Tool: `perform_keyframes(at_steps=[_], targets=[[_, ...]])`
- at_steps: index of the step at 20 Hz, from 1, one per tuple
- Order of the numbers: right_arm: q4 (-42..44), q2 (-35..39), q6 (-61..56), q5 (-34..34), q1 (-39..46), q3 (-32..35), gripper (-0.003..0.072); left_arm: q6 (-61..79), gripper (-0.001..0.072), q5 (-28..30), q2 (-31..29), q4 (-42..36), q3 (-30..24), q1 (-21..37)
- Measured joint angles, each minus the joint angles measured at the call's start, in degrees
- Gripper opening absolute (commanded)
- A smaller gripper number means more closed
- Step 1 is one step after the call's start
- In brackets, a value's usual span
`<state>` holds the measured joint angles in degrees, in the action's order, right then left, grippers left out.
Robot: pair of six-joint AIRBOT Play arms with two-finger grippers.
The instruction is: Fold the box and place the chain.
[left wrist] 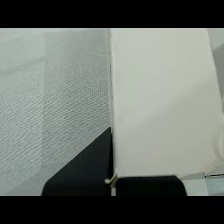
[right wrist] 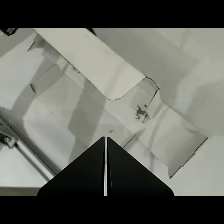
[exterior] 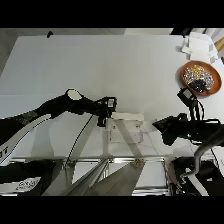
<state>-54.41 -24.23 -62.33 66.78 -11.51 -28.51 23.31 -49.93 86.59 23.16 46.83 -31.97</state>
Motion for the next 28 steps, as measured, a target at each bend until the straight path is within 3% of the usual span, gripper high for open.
perform_keyframes(at_steps=[12, 15, 19, 23, 25, 28], targets=[[2.51, -0.09, 22.34, 7.08, -0.2, 2.23, 0.0027, -0.02, 0.0011, -0.02, 0.02, 0.0, 0.0, 0.0], [1.95, -1.16, 31.95, 2.64, -2.69, 3.78, 0.0316, 0.0, 0.0011, -0.02, 0.02, 0.0, 0.0, 0.0], [-3.63, -4.31, 40.48, -6.97, -9.44, 7.23, 0.0391, 0.0, 0.0011, -0.02, 0.02, 0.0, 0.0, 0.0], [-10.78, -5.81, 42.93, -14.75, -17.29, 11.3, 0.0419, 0.0, 0.0011, -0.02, 0.02, -0.02, 0.0, 0.0], [-12.39, -6.08, 42.64, -18.47, -21.99, 13.66, 0.0581, 0.0, 0.0011, -0.02, 0.02, 0.0, 0.0, 0.0], [-14.25, -6.27, 39.71, -23.93, -28.24, 16.65, 0.0581, 0.0, 0.0011, -0.02, 0.02, 0.0, 0.0, 0.0]])
